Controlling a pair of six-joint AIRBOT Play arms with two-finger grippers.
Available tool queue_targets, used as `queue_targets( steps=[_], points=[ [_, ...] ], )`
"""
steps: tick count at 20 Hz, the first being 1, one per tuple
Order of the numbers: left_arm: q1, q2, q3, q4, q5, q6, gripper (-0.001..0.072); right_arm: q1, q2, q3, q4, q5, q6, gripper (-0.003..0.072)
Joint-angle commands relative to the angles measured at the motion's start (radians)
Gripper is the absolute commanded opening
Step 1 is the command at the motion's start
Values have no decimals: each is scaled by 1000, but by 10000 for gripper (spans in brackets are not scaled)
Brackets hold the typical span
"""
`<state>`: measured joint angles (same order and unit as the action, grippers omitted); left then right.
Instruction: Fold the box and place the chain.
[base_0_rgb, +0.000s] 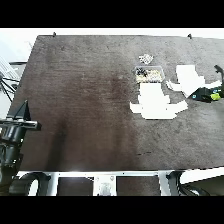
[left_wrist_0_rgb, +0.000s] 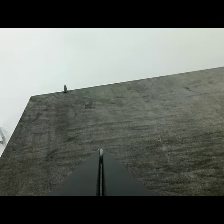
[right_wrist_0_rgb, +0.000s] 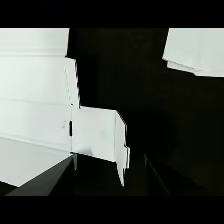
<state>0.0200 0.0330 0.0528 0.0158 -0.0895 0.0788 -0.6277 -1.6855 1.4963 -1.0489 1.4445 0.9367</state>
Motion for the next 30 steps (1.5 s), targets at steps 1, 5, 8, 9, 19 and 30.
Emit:
queue_targets(
  steps=[1,5,8,9,19,30],
  points=[
    [0,0,0,0,0,0,22,21,-89,53,-27,69,20,526],
    [0,0,0,0,0,0,22,37,-126,53,-29,69,20,534],
    [0,0,0,0,0,0,21,41,-157,55,-25,69,20,534],
    [0,0,0,0,0,0,22,42,-169,55,-25,77,19,534],
    [0,0,0,0,0,0,22,87,-271,55,70,161,-58,339],
    [0,0,0,0,0,0,22,240,-139,-191,423,132,-74,-1]
  ],
)
